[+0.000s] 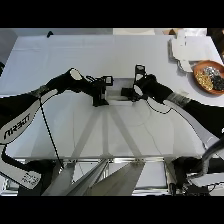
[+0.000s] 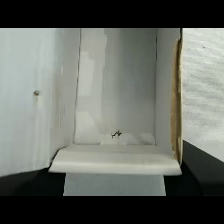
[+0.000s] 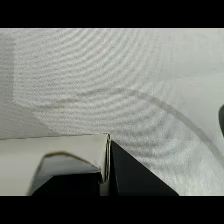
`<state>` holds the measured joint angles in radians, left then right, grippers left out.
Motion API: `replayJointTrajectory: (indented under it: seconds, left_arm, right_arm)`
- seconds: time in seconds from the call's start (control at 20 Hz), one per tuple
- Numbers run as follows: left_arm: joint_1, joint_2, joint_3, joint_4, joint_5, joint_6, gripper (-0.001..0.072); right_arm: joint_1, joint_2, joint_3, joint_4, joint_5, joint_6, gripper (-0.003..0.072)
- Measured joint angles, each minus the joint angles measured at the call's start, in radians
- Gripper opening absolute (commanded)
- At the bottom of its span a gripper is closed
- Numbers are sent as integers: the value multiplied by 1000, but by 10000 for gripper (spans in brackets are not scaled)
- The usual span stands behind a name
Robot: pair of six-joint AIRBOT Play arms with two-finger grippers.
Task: Fold the box and place the chain.
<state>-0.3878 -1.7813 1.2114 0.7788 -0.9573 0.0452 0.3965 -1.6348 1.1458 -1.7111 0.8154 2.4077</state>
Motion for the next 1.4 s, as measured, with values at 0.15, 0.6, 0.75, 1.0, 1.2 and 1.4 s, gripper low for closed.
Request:
replayJointTrajectory:
  seconds: [0.15,0.6,0.75,1.0,1.2,1.4]
  left_arm:
    - [0,0,0,0,-1,-4,213]
    - [0,0,0,0,0,0,213]
    - [0,0,0,0,0,-1,213]
    - [0,0,0,0,0,-1,213]
    - [0,0,0,0,0,-2,213]
    - [0,0,0,-1,0,-2,213]
  right_arm:
    - [0,-2,0,12,-7,10,520]
    - [0,31,-1,2,38,3,581]
    - [1,71,0,6,60,-23,573]
    - [0,170,0,6,132,-65,571]
    - [0,270,0,-2,212,-128,562]
    - [0,372,0,-121,304,-197,387]
